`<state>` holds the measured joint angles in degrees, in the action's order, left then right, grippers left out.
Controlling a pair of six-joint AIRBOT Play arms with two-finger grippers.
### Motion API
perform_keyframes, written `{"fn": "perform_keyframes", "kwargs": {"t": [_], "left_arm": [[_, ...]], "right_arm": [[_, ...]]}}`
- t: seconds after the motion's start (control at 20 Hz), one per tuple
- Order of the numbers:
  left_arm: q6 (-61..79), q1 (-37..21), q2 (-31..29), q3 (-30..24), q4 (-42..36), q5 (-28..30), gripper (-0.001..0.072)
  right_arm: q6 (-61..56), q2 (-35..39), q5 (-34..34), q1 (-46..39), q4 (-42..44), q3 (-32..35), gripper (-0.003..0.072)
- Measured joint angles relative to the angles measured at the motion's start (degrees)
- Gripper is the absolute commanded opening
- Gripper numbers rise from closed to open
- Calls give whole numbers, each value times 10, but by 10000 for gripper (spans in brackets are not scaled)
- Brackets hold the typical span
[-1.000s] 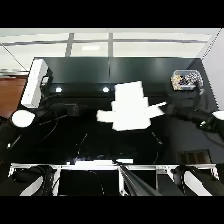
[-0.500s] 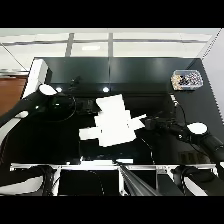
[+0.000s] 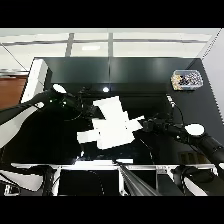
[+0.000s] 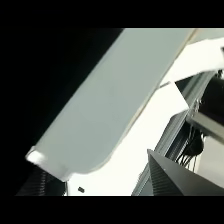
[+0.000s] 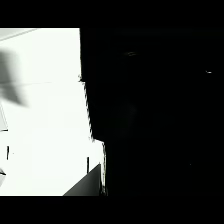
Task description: Fold the box and place the chain.
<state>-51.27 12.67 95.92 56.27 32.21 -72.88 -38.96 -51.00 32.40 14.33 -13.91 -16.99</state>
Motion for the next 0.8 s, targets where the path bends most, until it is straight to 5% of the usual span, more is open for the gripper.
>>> {"fn": "perform_keyframes", "kwargs": {"t": [0.05, 0.15, 0.25, 0.4, 0.55, 0.6, 0.65, 0.7, 0.8], "left_arm": [[30, 0, 2, 2, -7, -14, 672], [83, 4, 5, 5, -12, -37, 491], [123, 14, 7, 13, 1, -51, 432], [156, 29, 9, 28, 44, -58, 24], [180, 38, 10, 38, 71, -50, 25], [185, 40, 10, 40, 77, -45, 24], [186, 41, 9, 42, 81, -40, 23], [190, 41, 8, 43, 84, -36, 23], [194, 42, 3, 44, 89, -29, 21]], "right_arm": [[0, 0, -1, 0, 0, 0, 14], [0, 0, -3, 1, -2, 0, 13], [0, 0, -4, 0, -10, 0, 14], [0, 0, -2, 0, -19, 0, 14], [0, 0, 3, 1, -29, 0, 32], [0, 0, 5, 1, -33, 0, 209], [0, 0, 6, 0, -39, 0, 514], [0, 0, 10, -1, -42, -1, 607], [0, 0, 28, -12, -51, -13, 607]]}}
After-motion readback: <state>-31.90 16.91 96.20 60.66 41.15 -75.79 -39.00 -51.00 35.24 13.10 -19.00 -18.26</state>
